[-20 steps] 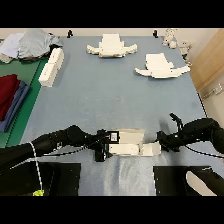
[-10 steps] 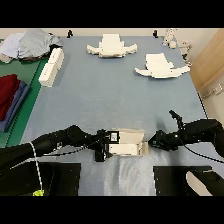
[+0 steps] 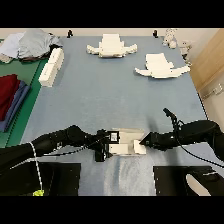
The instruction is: Fold the box.
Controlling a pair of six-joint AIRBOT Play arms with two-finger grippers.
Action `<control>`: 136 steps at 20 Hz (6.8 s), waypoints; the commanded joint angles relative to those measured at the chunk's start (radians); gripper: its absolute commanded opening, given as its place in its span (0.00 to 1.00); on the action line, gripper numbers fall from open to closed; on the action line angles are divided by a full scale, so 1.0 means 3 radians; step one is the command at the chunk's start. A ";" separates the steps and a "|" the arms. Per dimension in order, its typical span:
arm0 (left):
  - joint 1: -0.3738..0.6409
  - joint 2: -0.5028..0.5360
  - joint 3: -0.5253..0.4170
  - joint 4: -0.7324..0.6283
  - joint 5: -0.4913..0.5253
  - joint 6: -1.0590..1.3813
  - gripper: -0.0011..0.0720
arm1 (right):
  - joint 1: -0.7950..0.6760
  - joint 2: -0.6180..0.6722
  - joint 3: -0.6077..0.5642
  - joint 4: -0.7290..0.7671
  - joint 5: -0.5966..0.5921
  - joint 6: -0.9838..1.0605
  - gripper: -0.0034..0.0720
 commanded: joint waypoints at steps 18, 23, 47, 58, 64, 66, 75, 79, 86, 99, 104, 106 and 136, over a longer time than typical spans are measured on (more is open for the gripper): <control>0.0000 0.0001 0.0000 0.0001 0.0000 0.0000 0.64 | 0.2309 -0.0814 0.1011 -0.2276 0.0453 0.2993 0.62; 0.0000 0.0001 0.0000 0.0001 0.0000 0.0000 0.65 | 0.2607 -0.1270 0.1275 -0.2660 0.0141 0.3527 0.62; 0.0000 0.0001 0.0000 0.0001 0.0001 0.0000 0.64 | 0.2776 -0.1508 0.1409 -0.2768 -0.0099 0.3946 0.66; 0.0000 0.0001 0.0000 0.0001 0.0001 0.0000 0.64 | 0.2350 -0.0671 0.1890 -0.3478 -0.1431 0.3494 0.06; 0.0000 0.0001 0.0000 0.0000 0.0000 0.0000 0.64 | 0.0484 -0.0998 0.1471 -0.1939 -0.0164 0.1654 0.05; 0.0000 0.0001 0.0000 0.0000 0.0000 0.0000 0.65 | 0.0014 -0.1368 0.1476 -0.0866 -0.0055 0.0743 0.05; 0.0000 0.0001 0.0000 0.0001 0.0001 0.0000 0.64 | -0.0089 -0.2500 0.1756 0.0815 -0.1470 -0.1246 0.05; 0.0000 0.0001 0.0000 0.0001 0.0001 0.0000 0.64 | 0.0247 -0.2349 0.1752 0.0643 -0.1394 -0.1567 0.05; 0.0000 0.0001 0.0000 0.0000 0.0001 0.0000 0.65 | 0.0875 -0.1607 0.1265 0.0238 -0.0331 -0.1896 0.05; 0.0000 0.0001 0.0000 0.0000 0.0000 0.0000 0.65 | 0.1841 -0.0267 0.0576 -0.0347 0.1227 -0.2068 0.05; 0.0000 0.0001 0.0000 0.0000 0.0001 0.0000 0.64 | 0.2253 -0.0018 0.0333 -0.0579 0.1652 -0.2324 0.19; 0.0000 0.0001 0.0000 0.0001 0.0000 0.0000 0.64 | 0.2345 -0.0039 0.0323 -0.0706 0.1656 -0.2406 0.32; 0.0000 0.0001 0.0000 0.0001 0.0000 0.0000 0.65 | 0.2679 -0.0174 0.0309 -0.1255 0.2014 -0.3211 0.58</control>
